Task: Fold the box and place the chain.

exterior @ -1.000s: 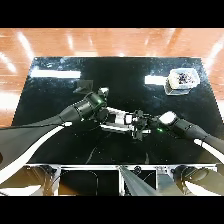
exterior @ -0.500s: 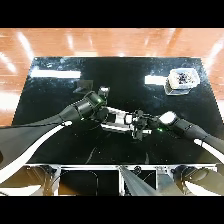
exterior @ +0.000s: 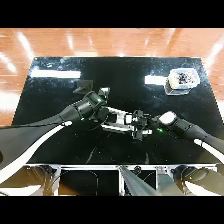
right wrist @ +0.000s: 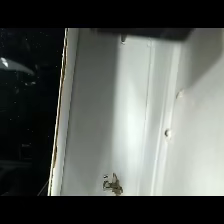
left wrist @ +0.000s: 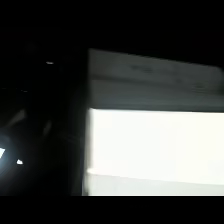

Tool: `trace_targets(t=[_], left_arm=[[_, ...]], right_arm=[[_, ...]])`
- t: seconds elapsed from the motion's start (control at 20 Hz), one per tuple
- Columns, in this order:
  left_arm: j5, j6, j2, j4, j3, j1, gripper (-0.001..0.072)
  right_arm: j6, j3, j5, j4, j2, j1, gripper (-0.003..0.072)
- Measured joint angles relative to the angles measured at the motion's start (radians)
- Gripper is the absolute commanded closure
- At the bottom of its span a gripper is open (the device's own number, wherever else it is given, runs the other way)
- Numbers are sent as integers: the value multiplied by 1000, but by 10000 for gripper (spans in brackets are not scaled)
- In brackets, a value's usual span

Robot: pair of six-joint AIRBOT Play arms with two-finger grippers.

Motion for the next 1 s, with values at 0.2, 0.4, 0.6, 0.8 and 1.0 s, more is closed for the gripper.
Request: trace_targets(t=[0.2,0.4,0.6,0.8,1.0], left_arm=[[2,3,0,0,0,0,361],[3,3,0,-3,0,0,240],[4,3,0,-3,0,0,241],[14,5,0,3,0,0,685],[8,12,0,-3,0,0,685]], right_arm=[[0,0,0,0,0,0,62],[0,0,-1,0,0,0,63],[0,0,-1,0,0,0,62],[0,0,-2,0,0,0,62],[0,0,-5,0,0,0,61]])
